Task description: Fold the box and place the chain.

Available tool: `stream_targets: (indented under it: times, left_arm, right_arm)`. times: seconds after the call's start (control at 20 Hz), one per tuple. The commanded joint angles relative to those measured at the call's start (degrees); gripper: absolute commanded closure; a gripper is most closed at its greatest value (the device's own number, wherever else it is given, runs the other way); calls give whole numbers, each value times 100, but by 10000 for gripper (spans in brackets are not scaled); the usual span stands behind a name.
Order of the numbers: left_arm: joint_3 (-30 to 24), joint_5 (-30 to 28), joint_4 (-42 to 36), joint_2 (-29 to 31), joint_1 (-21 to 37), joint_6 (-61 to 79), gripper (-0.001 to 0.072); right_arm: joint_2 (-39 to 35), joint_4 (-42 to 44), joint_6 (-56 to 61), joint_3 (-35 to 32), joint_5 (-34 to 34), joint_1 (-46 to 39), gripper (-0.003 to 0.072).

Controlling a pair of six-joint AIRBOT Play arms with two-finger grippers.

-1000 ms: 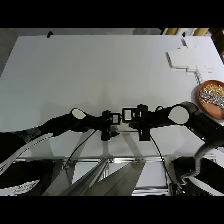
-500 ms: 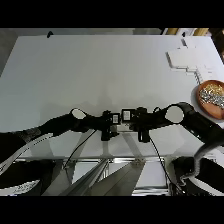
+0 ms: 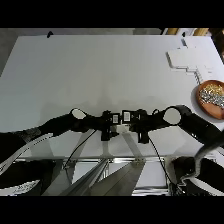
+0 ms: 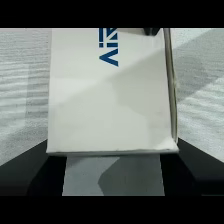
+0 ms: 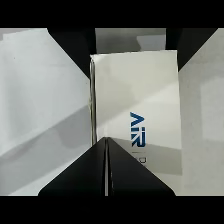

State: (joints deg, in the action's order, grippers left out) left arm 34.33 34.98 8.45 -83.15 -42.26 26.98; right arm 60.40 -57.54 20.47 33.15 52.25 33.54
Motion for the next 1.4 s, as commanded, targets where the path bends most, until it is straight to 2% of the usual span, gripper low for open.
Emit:
stream_targets:
  times: [0.0,0.25,0.4,0.5,0.6,0.7,0.8,1.05,1.35]
  left_arm:
    - [-2,0,-7,4,2,-2,377]
    - [-2,-2,-7,4,2,-2,377]
    - [-2,0,-7,4,2,-2,377]
    - [-2,0,-7,4,2,-2,377]
    - [-2,0,-7,4,2,-2,377]
    - [-2,0,-4,4,2,-2,377]
    - [-2,0,-7,4,2,-2,377]
    - [-2,0,-7,4,2,-2,377]
    - [-2,0,-7,4,2,-2,377]
  right_arm:
    - [44,-31,2,-20,-85,2,670]
    - [-361,-74,225,-11,-105,-55,670]
    - [-828,-131,879,55,-15,-520,670]
    - [-1222,-507,1355,55,66,-1038,670]
    - [-1471,-1298,1985,55,273,-1644,670]
    - [-1469,-2116,2627,37,562,-2367,670]
    - [-1436,-2564,3176,-46,599,-3071,670]
    - [-1373,-2629,3866,-138,704,-4474,670]
    - [-1386,-2605,3864,-136,776,-4688,669]
